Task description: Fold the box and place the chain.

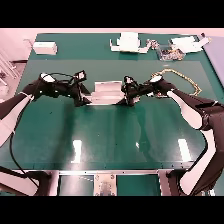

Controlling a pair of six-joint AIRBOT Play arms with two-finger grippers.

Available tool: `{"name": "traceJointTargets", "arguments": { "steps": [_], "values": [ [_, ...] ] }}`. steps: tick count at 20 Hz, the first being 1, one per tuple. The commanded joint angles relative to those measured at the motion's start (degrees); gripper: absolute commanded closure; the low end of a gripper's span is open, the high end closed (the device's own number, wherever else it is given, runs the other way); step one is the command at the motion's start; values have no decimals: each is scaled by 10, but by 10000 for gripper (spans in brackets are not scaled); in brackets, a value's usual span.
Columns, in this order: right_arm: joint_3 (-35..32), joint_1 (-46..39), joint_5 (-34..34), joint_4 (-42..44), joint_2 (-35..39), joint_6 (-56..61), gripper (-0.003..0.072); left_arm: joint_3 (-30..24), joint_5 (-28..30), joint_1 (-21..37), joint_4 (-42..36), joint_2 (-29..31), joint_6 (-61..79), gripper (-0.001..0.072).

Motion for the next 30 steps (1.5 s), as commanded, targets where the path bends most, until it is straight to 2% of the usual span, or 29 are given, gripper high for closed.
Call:
{"name": "traceJointTargets", "arguments": {
  "steps": [1, 12, 25, 27, 30],
  "values": [
    [0, 0, 0, 0, 0, 0, 94, 0, 41, 0, -1, -2, -6, 90],
    [0, 0, 0, 0, 0, 0, 94, 0, 8, 0, -29, -4, 49, 92],
    [0, 0, 0, 0, 0, 0, 94, 3, 21, 0, -32, -28, 94, 103],
    [0, 0, 0, 0, 0, 0, 94, 3, 21, 0, -40, -30, 102, 164],
    [0, 0, 0, 0, 0, 0, 94, 3, 21, 0, -43, -32, 107, 184]
  ]
}}
